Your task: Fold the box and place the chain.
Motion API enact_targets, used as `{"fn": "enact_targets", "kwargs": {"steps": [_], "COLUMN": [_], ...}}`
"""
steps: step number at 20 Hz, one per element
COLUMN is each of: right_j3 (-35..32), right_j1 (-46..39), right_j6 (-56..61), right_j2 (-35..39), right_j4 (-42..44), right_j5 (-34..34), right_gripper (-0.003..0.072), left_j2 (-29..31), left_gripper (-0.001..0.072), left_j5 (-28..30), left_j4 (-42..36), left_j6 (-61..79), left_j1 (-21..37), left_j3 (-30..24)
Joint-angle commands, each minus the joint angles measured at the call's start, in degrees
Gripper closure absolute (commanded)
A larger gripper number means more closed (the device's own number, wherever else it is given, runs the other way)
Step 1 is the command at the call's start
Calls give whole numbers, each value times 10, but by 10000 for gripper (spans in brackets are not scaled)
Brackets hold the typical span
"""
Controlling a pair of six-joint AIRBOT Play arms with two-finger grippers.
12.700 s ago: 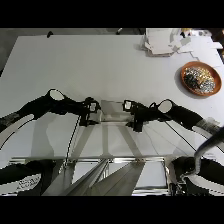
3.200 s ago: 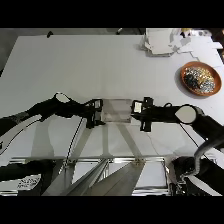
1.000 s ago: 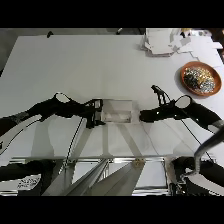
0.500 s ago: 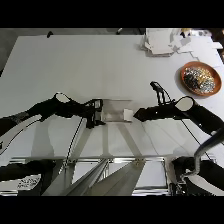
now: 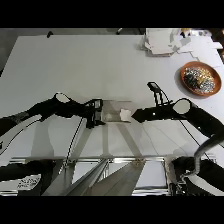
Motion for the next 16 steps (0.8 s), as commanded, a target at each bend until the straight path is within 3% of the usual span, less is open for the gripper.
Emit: {"fn": "enact_targets", "kwargs": {"steps": [1,11,13,16], "right_j3": [1,20,36,60], "right_j1": [2,70,89,115], "right_j6": [39,118,163,267], "right_j2": [12,-15,-25,-28], "right_j4": [-16,-18,-67,-212], "right_j5": [-8,-63,-60,-28], "right_gripper": [361,342,342,337], "left_j2": [0,0,0,0], "left_gripper": [505,505,505,505], "left_j5": [0,0,0,0], "left_j4": [0,0,0,0], "left_j6": [0,0,0,0], "left_j1": [0,0,0,0], "left_j3": [0,0,0,0]}}
